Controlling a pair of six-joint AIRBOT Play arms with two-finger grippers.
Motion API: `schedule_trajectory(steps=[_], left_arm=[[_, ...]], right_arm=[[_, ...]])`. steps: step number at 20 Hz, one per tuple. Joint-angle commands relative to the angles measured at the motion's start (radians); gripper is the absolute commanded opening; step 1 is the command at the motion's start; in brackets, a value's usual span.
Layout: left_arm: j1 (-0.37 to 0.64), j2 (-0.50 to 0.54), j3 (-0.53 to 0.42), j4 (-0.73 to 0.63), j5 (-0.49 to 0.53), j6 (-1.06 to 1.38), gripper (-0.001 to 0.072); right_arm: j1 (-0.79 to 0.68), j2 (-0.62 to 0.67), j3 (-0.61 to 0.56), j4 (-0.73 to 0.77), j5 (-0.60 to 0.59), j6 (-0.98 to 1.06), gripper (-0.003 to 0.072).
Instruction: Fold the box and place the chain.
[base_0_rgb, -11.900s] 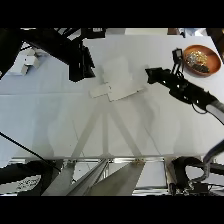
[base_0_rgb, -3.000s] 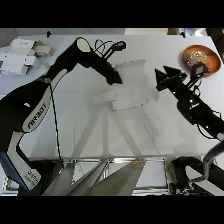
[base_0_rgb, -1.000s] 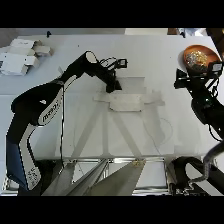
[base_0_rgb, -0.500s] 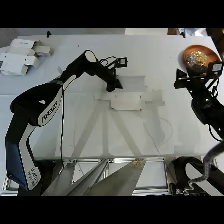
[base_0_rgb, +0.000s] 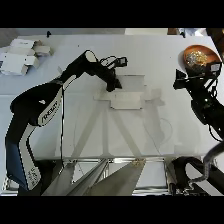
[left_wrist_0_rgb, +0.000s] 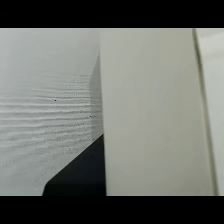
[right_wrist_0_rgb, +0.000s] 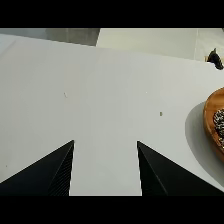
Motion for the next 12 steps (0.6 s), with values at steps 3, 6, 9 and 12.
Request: schedule_trajectory(steps=[3,6,9,12], left_arm=[[0.000,-0.001,0.000,0.051,0.000,-0.036,0.0006],[0.000,-0.001,0.000,0.051,-0.003,-0.036,0.0014],[0.000,-0.001,0.000,0.051,-0.003,-0.036,0.0014],[0.000,-0.001,0.000,0.051,-0.003,-0.036,0.0014]], right_arm=[[-0.001,0.000,0.001,-0.015,0.001,0.000,0.0436],[-0.001,0.000,0.001,-0.026,0.023,0.000,0.0436],[-0.001,0.000,0.001,-0.248,0.187,0.002,0.0436],[0.000,0.005,0.001,-0.437,0.246,0.157,0.0443]])
